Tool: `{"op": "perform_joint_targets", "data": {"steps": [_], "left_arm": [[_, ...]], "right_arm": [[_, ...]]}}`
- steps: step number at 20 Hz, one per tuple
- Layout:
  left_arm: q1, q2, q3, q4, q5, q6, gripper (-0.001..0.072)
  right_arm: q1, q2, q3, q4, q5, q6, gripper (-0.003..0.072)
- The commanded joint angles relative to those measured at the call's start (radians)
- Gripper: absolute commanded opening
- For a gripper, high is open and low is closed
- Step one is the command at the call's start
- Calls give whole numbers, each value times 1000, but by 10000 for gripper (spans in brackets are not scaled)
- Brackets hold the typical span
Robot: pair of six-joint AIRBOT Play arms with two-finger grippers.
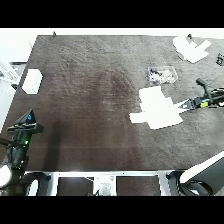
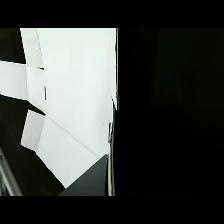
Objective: Fold the box and place the chain.
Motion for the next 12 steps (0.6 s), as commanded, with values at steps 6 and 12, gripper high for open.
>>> {"op": "perform_joint_targets", "data": {"steps": [6, 12], "left_arm": [[-1, 0, 1, 0, 0, 0, 23], [0, 0, 0, 0, 0, 0, 22]], "right_arm": [[310, 164, -343, 362, -190, 11, 4], [553, 349, -536, 484, -562, 65, 4]]}}
